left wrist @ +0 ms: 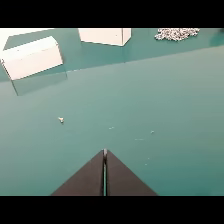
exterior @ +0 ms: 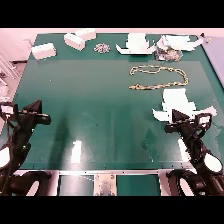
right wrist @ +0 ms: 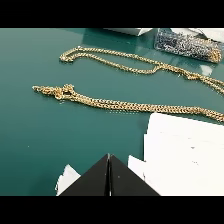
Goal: Fold the box and place the chain.
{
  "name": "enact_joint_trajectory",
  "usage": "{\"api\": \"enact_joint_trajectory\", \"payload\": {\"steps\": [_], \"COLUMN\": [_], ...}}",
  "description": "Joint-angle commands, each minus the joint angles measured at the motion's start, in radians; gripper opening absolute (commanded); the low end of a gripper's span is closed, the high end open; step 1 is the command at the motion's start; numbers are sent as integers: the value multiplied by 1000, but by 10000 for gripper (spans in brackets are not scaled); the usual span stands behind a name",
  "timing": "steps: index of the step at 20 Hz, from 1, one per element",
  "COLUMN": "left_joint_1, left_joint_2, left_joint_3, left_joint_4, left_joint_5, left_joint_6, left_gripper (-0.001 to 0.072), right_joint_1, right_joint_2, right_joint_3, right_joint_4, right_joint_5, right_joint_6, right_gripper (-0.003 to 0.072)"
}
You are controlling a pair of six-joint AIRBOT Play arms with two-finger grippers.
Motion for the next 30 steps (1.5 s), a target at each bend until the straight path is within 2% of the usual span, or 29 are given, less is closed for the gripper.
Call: {"api": "enact_joint_trajectory", "payload": {"steps": [1, 6, 7, 8, 9, 11, 13, 14, 19, 23, 25, 27, 28, 29, 30], "left_joint_1": [0, 0, 0, 0, 0, 0, 0, 0, 0, 0, 0, 0, 0, 0, 0], "left_joint_2": [1, 1, 1, 1, 1, 1, 1, 1, 1, 1, 1, 1, 1, 1, 1], "left_joint_3": [1, 1, 1, 1, 1, 1, 1, 1, 1, 1, 1, 1, 1, 1, 1], "left_joint_4": [0, 0, 0, 0, 0, 0, 0, 0, 0, 0, 0, 0, 0, 0, 0], "left_joint_5": [0, 0, 0, 0, 0, 0, 0, 0, 0, 0, 0, 0, 1, 0, 0], "left_joint_6": [0, 0, 0, 0, 0, 0, 0, 0, 0, 0, 0, 0, 0, 0, 0], "left_gripper": [19, 20, 20, 20, 20, 19, 20, 19, 19, 20, 19, 20, 19, 19, 20], "right_joint_1": [1, 1, 1, 1, -2, -24, -76, -110, -399, -716, -832, -925, -960, -987, -1001], "right_joint_2": [0, 0, 0, 0, -2, -29, -100, -146, -437, -695, -770, -770, -769, -776, -797], "right_joint_3": [-1, 9, 19, 33, 50, 94, 151, 182, 389, 653, 743, 767, 785, 809, 842], "right_joint_4": [1, -3, 0, 1, 0, 0, -4, -12, -96, -415, -436, -370, -370, -408, -463], "right_joint_5": [1, 24, 26, 26, 26, 25, 27, 44, 352, 773, 821, 858, 881, 902, 906], "right_joint_6": [0, 3, 4, 12, 18, 26, 26, 22, 90, 465, 469, 483, 473, 487, 531], "right_gripper": [3, 4, 79, 192, 225, 226, 269, 266, 270, 256, 268, 280, 324, 409, 410]}}
